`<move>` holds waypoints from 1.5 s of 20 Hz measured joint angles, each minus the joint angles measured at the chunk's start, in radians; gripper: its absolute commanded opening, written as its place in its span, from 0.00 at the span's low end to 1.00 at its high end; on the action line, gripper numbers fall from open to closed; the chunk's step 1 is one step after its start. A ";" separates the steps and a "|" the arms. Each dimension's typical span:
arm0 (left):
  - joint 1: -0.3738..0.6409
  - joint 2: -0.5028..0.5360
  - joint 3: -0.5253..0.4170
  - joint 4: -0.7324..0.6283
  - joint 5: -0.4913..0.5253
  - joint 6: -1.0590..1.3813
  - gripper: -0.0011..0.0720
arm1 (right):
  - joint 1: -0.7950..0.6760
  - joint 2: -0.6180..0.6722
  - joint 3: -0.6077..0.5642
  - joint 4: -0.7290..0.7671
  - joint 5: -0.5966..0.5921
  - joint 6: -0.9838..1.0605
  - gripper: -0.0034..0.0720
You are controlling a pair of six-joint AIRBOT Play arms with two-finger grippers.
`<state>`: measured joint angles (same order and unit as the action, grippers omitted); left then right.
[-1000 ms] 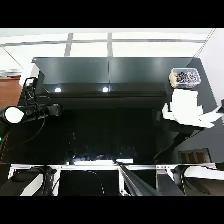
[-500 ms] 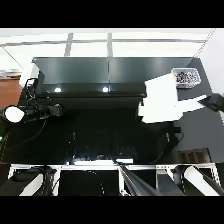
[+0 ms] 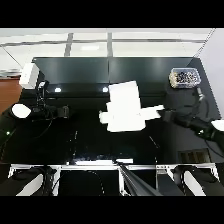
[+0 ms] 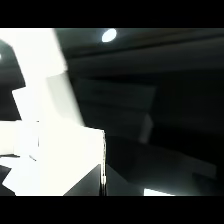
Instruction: Fold the box and place the chain.
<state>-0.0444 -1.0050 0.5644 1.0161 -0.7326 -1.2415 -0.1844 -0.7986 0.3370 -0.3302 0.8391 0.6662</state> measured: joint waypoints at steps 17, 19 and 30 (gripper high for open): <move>-0.150 -0.598 0.493 -0.417 -0.468 0.381 0.98 | 0.322 0.008 -0.089 0.098 -0.270 -0.061 0.07; -0.188 -0.663 0.545 -0.407 -0.514 0.393 0.98 | 0.323 0.008 -0.089 0.095 -0.272 -0.061 0.07; -0.240 -0.799 0.650 -0.369 -0.716 0.520 0.13 | 0.324 0.008 -0.089 0.087 -0.277 -0.063 0.07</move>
